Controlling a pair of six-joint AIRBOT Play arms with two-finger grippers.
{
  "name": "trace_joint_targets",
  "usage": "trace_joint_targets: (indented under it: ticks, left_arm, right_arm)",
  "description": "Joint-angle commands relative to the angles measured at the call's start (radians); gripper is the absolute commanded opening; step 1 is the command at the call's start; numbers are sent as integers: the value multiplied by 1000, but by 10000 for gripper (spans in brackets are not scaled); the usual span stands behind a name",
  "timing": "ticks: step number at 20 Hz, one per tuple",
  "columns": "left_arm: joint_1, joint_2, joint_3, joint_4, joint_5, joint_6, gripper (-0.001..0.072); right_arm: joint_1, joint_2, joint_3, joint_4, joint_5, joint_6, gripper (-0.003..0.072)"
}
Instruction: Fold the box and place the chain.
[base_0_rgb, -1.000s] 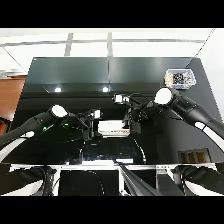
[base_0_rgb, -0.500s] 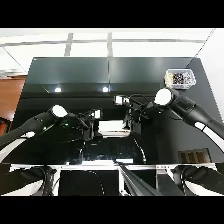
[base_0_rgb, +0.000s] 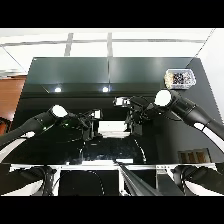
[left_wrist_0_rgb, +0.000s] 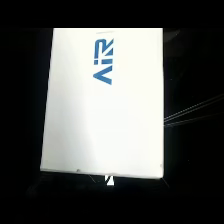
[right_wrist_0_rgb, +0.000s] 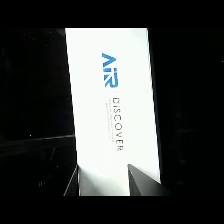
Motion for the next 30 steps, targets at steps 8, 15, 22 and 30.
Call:
trace_joint_targets:
  ticks: [8, 15, 22, 30]
  left_arm:
    - [1, -1, 1, -1, 2, -1, 455]
    - [1, -1, 1, 0, 2, -1, 455]
    - [1, -1, 1, -1, 1, -1, 456]
    - [1, -1, 1, -1, 1, -1, 466]
  right_arm:
    - [-57, 63, 17, 1, 176, 288, 371]
    - [-135, 82, -82, 258, 236, 583, 16]
    - [-55, -1, -184, 509, -104, 611, 16]
    - [-55, -46, -197, 364, -157, 716, 16]
